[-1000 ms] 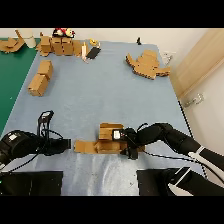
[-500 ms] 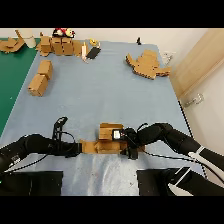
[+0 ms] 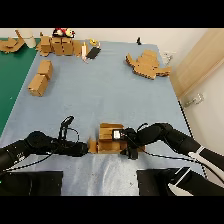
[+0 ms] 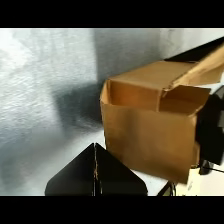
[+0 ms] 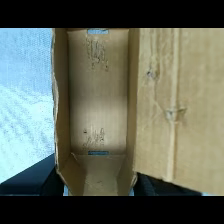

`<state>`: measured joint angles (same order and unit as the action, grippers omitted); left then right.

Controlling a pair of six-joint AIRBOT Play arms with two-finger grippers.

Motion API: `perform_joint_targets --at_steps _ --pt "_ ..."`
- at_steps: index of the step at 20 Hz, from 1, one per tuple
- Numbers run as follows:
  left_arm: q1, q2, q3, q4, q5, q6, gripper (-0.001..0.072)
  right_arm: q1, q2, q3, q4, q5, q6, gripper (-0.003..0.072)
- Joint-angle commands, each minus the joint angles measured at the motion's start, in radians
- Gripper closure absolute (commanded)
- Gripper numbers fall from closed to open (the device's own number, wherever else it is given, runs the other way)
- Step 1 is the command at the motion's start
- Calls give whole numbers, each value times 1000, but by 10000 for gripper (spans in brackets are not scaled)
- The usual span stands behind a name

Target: Fold the box.

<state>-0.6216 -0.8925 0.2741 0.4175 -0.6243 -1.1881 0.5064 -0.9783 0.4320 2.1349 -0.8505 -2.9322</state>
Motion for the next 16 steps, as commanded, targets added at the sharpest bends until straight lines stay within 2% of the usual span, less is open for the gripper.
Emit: perform_joint_targets --at_steps 1,7,8,9,10,13,16 --pt "0 10 0 -60 -19 55 698 0 1 0 0 0 0 191" --pt "1 9 50 -62 -41 55 693 0 1 0 0 0 0 191" --pt "11 9 62 -32 -42 54 519 0 1 0 0 0 0 191" --pt "36 8 68 -14 -55 42 385 0 1 0 0 0 0 191" --pt "75 8 70 -13 -90 44 414 0 1 0 0 0 0 191" --pt "167 8 70 -14 -184 48 423 0 1 0 0 0 0 191" --pt "172 8 70 -20 -216 49 420 0 1 0 0 0 0 191"
